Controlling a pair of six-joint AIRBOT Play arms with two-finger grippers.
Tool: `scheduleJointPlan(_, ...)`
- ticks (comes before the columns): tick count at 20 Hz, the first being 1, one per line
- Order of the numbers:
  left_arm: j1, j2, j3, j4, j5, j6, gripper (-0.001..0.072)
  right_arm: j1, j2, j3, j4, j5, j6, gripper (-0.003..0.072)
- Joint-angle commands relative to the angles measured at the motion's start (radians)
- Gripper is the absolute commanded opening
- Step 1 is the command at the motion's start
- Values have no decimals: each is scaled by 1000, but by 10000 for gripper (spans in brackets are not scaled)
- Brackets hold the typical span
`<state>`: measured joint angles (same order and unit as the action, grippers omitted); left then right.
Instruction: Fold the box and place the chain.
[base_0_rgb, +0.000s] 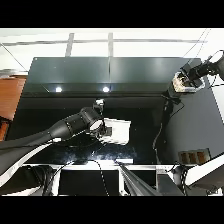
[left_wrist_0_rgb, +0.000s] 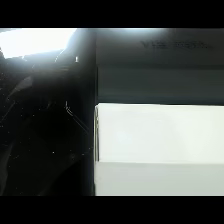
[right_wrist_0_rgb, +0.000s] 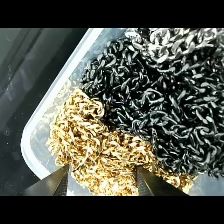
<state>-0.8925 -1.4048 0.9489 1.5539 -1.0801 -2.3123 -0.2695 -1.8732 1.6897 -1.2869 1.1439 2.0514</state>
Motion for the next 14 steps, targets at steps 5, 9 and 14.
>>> scheduleJointPlan(5,1,0,0,0,2,-1,31,14,-26,0,0,-10,-51,464)
scheduleJointPlan(9,1,0,0,0,0,-7,31,14,-24,3,2,0,-104,22)
scheduleJointPlan(14,1,0,0,0,2,-8,31,-6,47,5,-1,27,-193,20)
